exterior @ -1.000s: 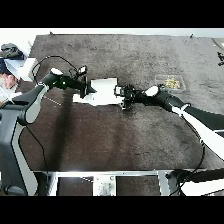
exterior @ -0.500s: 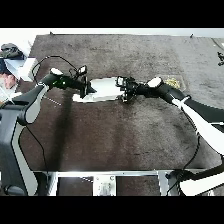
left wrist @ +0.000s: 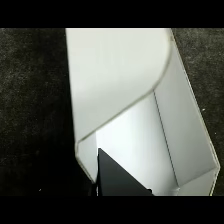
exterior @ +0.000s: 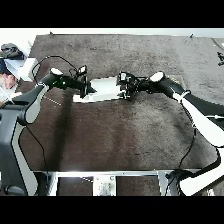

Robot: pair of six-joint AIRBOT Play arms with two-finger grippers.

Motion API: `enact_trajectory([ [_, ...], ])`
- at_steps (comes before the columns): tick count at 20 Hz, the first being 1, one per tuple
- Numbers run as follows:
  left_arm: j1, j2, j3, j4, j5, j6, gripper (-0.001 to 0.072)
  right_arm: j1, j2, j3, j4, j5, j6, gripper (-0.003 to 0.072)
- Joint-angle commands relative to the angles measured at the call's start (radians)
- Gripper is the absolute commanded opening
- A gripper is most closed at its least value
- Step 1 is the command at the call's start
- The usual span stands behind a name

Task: Fold the box and place the chain.

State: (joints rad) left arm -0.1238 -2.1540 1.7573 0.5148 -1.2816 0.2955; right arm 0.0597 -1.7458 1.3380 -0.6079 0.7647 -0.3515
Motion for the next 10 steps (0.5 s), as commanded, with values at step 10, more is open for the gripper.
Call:
enact_trajectory([
  [10,0.0,-0.001,0.0,0.0,0.0,0.0,0.0013,-0.022,-0.095,0.136,-0.021,0.129,0.021,0.0591],
])
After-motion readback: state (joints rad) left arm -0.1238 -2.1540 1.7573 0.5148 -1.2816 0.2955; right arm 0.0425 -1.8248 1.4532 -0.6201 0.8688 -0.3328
